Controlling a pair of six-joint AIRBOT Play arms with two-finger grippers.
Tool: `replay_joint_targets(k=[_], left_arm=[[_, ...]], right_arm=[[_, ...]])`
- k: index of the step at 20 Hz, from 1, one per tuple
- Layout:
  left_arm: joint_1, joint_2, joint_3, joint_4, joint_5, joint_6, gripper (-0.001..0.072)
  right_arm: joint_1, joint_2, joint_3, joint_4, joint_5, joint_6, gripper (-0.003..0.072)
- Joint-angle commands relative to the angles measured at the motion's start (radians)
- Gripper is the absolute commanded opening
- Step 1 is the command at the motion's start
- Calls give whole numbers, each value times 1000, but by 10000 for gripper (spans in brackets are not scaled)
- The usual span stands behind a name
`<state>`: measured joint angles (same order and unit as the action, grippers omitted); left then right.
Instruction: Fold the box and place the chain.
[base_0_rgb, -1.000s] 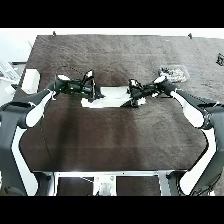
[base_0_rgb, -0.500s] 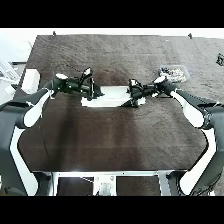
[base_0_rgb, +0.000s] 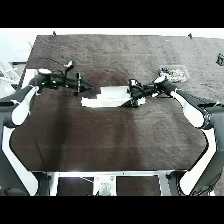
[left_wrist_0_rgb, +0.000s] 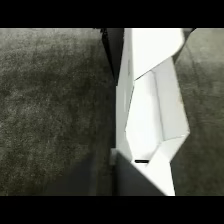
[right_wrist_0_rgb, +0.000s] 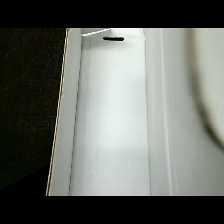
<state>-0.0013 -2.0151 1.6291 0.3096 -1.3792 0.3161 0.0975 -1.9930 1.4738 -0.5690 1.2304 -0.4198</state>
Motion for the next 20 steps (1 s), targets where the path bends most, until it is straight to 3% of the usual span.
replay_joint_targets(k=[1, 8, 11, 16, 20], left_arm=[[39, 39, 3, 1, -172, 8, 21], [-41, 234, -36, 5, -163, -12, 16], [-97, 333, -153, 6, -54, 23, 16], [-198, 504, -446, -8, 286, 141, 16], [-265, 517, -538, -12, 346, 156, 16]], right_arm=[[0, 0, 0, 0, 1, 0, 587], [0, 0, 0, 0, 1, 0, 587], [0, 0, 0, 0, 1, 0, 588], [0, 0, 0, 0, 1, 0, 587], [0, 0, 0, 0, 1, 0, 588]])
